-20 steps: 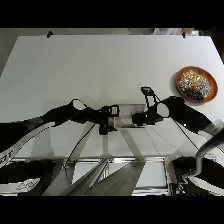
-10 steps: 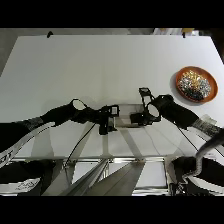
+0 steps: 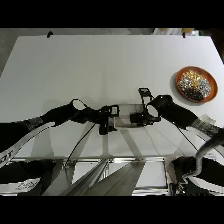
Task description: Fold the box and place the chain.
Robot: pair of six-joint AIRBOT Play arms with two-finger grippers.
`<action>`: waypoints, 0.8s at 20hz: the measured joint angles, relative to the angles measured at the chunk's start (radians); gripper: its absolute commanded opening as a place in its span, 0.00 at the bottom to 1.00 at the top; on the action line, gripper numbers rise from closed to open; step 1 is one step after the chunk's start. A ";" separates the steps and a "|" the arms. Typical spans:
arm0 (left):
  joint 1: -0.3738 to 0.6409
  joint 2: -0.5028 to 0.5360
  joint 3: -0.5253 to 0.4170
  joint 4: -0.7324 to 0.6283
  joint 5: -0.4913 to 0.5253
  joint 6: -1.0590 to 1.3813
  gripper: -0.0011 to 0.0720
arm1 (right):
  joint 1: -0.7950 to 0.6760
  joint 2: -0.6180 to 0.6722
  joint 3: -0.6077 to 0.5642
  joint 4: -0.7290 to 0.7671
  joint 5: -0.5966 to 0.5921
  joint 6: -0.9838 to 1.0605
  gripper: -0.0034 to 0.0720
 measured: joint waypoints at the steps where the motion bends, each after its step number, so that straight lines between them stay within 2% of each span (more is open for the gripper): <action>1: 0.000 0.000 0.000 0.000 0.000 0.000 0.36 | 0.000 0.000 0.000 -0.007 0.001 0.016 0.28; 8: 0.000 0.000 0.000 -0.001 0.000 -0.002 0.36 | 0.003 0.000 0.000 -0.054 0.005 0.092 0.28; 9: 0.000 0.000 0.000 -0.001 0.000 -0.001 0.36 | 0.006 -0.002 0.000 -0.054 0.006 0.099 0.25; 12: 0.000 0.000 0.000 0.000 0.000 -0.001 0.36 | 0.023 -0.011 0.000 -0.053 0.008 0.113 0.07; 15: 0.000 0.000 0.000 0.000 0.000 -0.001 0.36 | 0.037 -0.019 0.001 -0.051 0.021 0.120 0.08; 16: 0.000 0.000 0.000 0.000 0.000 -0.001 0.36 | 0.040 -0.019 0.001 -0.051 0.021 0.121 0.19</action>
